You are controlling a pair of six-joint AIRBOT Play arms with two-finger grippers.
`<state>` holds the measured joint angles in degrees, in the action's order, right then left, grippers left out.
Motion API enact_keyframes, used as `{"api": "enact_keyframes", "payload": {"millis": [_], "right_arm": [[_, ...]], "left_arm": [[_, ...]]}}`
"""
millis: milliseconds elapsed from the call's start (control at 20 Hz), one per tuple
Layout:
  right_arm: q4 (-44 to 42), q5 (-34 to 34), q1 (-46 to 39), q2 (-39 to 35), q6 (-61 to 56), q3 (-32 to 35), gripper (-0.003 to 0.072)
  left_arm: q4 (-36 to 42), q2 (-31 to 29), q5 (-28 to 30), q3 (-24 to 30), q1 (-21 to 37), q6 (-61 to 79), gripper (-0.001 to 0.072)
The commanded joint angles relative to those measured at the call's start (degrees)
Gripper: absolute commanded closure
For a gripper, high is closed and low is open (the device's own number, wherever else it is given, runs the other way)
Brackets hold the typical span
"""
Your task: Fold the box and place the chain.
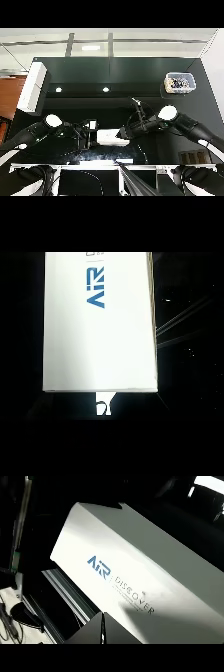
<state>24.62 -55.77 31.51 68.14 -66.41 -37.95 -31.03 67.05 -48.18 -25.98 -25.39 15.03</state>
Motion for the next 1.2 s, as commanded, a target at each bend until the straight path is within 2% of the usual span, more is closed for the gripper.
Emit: {"api": "enact_keyframes", "payload": {"millis": [0,900,1000,1150], "right_arm": [[-3.26,0.66,1.14,3.37,0.96,0.28,0.0674],[0.83,1.29,1.09,5.33,1.92,0.24,0.0674],[1.14,-0.87,0.44,5.09,2.36,-0.28,0.0674],[1.92,-8.79,-2.99,2.69,4.39,-3.91,0.0674]], "left_arm": [[-0.02,0.04,-0.02,-0.02,0.0,-0.02,0.036],[-0.02,0.04,-0.04,-0.02,0.0,-0.02,0.036],[0.02,0.04,-0.07,-0.02,0.0,-0.02,0.036],[0.28,0.02,-0.15,-0.02,0.0,-0.5,0.036]]}}
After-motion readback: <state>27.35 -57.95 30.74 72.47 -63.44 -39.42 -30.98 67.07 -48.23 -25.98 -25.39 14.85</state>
